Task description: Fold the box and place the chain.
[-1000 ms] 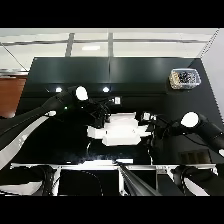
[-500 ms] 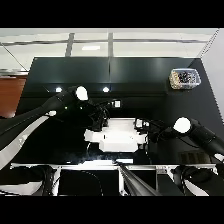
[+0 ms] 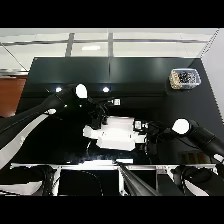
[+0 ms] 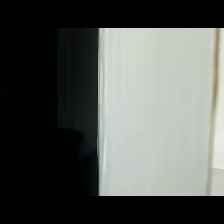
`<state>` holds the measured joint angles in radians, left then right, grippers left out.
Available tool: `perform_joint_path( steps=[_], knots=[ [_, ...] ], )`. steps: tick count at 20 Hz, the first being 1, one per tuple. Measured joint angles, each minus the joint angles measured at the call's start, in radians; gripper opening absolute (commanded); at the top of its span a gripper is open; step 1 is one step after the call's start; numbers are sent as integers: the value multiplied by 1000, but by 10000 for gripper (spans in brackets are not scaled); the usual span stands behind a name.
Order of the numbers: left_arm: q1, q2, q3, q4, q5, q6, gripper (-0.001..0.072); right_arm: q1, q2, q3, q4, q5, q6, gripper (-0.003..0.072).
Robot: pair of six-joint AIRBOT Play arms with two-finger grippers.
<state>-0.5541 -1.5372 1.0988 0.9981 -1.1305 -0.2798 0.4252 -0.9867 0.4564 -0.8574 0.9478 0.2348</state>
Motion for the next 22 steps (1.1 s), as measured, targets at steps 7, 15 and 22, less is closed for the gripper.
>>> perform_joint_path(
  steps=[7, 15, 22],
  knots=[
    [9, -30, 17, -27, -2, -9, 30, 74, 0, 0, 39, -103, -11, 686],
    [9, -39, 18, -38, -7, -15, 29, 119, 0, 7, 82, -251, -12, 686],
    [9, -36, 20, -38, -5, -19, 29, 33, 0, 82, 67, -266, -20, 686]
  ],
)
